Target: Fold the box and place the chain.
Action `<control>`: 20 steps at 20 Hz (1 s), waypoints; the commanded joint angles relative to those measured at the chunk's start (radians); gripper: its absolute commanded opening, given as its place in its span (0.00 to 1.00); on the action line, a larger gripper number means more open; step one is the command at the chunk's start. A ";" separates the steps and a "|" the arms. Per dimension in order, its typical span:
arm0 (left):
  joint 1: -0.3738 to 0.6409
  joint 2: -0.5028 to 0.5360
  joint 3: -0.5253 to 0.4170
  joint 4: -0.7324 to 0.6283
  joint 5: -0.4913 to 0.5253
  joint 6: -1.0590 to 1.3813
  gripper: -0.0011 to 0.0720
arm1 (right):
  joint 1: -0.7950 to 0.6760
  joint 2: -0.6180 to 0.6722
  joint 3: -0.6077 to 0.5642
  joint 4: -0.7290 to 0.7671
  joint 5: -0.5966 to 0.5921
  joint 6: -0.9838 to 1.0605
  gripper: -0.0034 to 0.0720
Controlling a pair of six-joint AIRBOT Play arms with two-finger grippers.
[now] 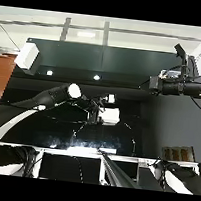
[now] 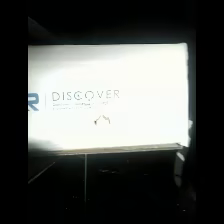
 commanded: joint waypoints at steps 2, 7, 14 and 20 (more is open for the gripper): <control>-0.012 -0.005 0.001 0.071 0.022 -0.139 0.89 | 0.001 0.000 0.000 0.000 -0.002 0.000 0.08; 0.021 0.056 0.001 0.096 -0.012 -0.271 0.55 | 0.001 0.000 0.000 0.000 0.003 0.000 0.08; 0.340 0.251 0.000 0.352 -0.192 -0.569 0.55 | 0.001 0.000 0.000 -0.001 0.018 0.000 0.08; 0.887 0.289 0.000 0.418 -0.259 -0.646 0.57 | 0.001 0.000 0.000 -0.026 0.030 0.000 0.08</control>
